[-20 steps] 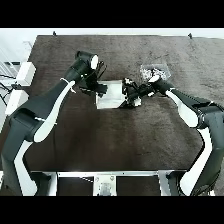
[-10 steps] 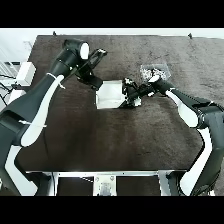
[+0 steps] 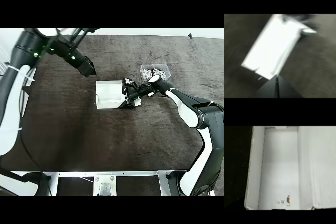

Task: Fold the box and place the chain.

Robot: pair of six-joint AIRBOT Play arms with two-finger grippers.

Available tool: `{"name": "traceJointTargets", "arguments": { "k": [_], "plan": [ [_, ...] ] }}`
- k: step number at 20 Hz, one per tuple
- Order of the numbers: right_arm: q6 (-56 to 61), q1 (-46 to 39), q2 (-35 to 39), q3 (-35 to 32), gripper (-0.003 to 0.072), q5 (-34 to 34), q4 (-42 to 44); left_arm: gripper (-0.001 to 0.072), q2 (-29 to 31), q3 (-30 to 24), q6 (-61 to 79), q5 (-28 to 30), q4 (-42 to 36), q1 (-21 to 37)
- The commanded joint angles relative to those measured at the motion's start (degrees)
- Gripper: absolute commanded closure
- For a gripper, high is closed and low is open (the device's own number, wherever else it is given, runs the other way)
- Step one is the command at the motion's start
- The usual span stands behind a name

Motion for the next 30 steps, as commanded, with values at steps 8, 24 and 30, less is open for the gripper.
{"name": "traceJointTargets", "arguments": {
  "k": [8, 24, 30],
  "plan": [
    [0.0, 0.0, 0.0, 0.0, 0.0097, 0.0, 0.0, 0.0691, 0.4, -22.9, 33.6, 20.1, -10.3, 8.6],
    [0.0, 0.0, 0.0, 0.0, 0.0097, 0.0, 0.0, -0.0011, -9.9, -29.4, 64.7, 19.9, -19.7, 8.6],
    [0.0, 0.0, 0.0, 0.0, 0.0097, 0.0, 0.0, -0.0011, -12.0, -29.4, 67.6, 17.1, -21.1, 8.6]
  ]
}}
